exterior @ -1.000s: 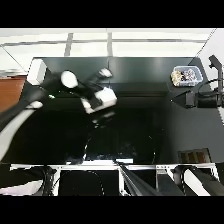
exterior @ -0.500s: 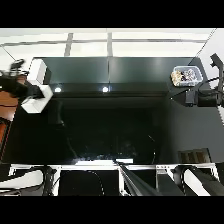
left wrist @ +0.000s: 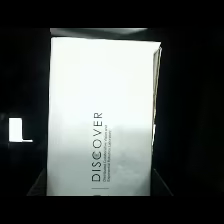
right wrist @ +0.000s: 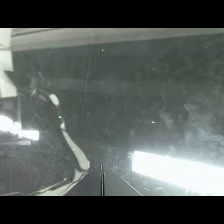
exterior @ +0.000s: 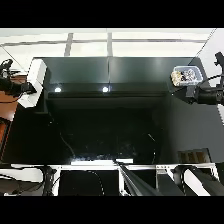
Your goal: Fold the box and place the chain.
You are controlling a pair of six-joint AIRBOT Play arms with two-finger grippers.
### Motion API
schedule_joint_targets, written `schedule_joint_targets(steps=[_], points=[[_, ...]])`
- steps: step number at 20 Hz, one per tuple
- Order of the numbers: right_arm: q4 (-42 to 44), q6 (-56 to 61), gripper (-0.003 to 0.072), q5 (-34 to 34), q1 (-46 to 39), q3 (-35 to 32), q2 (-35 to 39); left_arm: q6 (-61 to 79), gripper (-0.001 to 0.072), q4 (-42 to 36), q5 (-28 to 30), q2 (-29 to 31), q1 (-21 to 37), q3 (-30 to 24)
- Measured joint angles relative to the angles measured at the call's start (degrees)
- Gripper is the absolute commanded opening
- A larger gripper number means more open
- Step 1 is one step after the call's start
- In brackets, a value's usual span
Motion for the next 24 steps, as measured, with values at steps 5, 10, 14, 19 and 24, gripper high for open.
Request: schedule_joint_targets(steps=[5, 10, 14, 19, 24], points=[[-0.1, 1.1, 0.0019, -0.9, 1.5, 0.0, 0.0, 0.3, 0.0522, 1.5, 0.7, -4.1, -0.1, 5.2], [-0.3, 1.4, 0.002, -2.7, 3.7, 0.0, 0.0, -0.6, 0.0715, 2.6, -2.4, -4.9, -0.7, 10.5], [-1.5, 1.4, 0.0019, -4.4, 5.6, 0.0, -0.1, -3.8, 0.0346, 3.0, -11.6, -4.6, -1.7, 18.2], [-6.3, 1.4, 0.0019, -13.6, 11.6, -2.0, -0.1, -11.8, 0.0023, -2.9, -17.3, 1.9, -4.0, 17.7], [-9.6, -0.1, 0.0019, -30.9, 18.2, -7.6, -1.8, -8.3, 0.0024, -8.5, -2.1, 21.8, -14.8, -6.1]])
